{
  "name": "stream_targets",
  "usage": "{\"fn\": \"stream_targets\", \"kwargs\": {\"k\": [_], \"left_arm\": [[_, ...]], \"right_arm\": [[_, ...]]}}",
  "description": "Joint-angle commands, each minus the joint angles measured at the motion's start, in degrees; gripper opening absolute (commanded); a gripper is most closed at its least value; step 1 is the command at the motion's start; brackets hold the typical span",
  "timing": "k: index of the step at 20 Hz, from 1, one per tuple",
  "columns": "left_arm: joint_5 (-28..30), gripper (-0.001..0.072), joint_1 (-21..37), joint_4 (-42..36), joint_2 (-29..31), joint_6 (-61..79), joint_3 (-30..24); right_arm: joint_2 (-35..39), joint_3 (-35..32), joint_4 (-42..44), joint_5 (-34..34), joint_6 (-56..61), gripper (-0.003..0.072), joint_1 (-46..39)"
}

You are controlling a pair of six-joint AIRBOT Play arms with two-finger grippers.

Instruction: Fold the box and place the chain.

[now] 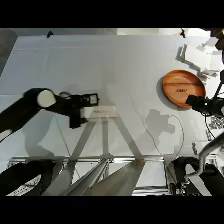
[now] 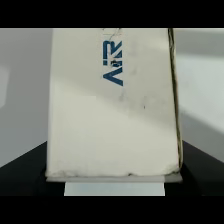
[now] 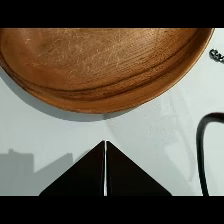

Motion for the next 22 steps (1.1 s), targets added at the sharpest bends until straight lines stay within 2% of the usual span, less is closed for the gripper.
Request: {"fn": "stream_targets", "kwargs": {"k": [1,4,8,11,13,14,16,20,22], "left_arm": [[-3.34,0.0009,1.42,20.85,10.51,-19.43,0.07],[-2.99,0.0011,9.62,22.36,17.03,-23.41,0.07],[1.62,0.0006,25.53,19.85,21.35,-27.39,0.04],[7.87,0.0003,36.2,3.61,22.29,-24.46,-0.22],[15.54,0.0003,40.65,-9.53,22.25,-23.41,-2.05],[20.26,0.0002,41.81,-14.12,22.08,-23.32,-4.04],[26.95,0.0003,41.88,-15.3,20.94,-23.3,-8.79],[30.49,0.0006,41.88,-12.72,13.35,-23.23,-17.44],[32.33,0.0007,41.92,-8.7,7.65,-23.3,-19.1]], "right_arm": [[0.02,0.02,0.22,-0.13,0.0,0.0009,-0.02],[0.02,0.02,0.2,-0.13,-0.02,0.0009,-0.02],[0.02,0.02,0.2,-0.13,0.0,0.0009,-0.02],[0.02,0.02,0.2,-0.13,-0.02,0.0009,-0.02],[0.02,0.02,0.2,-0.15,-0.02,0.0009,-0.02],[0.02,0.02,0.2,-0.15,-0.02,0.0009,-0.02],[0.02,0.02,0.2,-0.15,0.0,0.0009,-0.02],[0.02,0.02,0.22,-0.15,-0.02,0.0009,-0.02],[0.02,0.02,0.2,-0.15,0.0,0.0009,-0.02]]}}
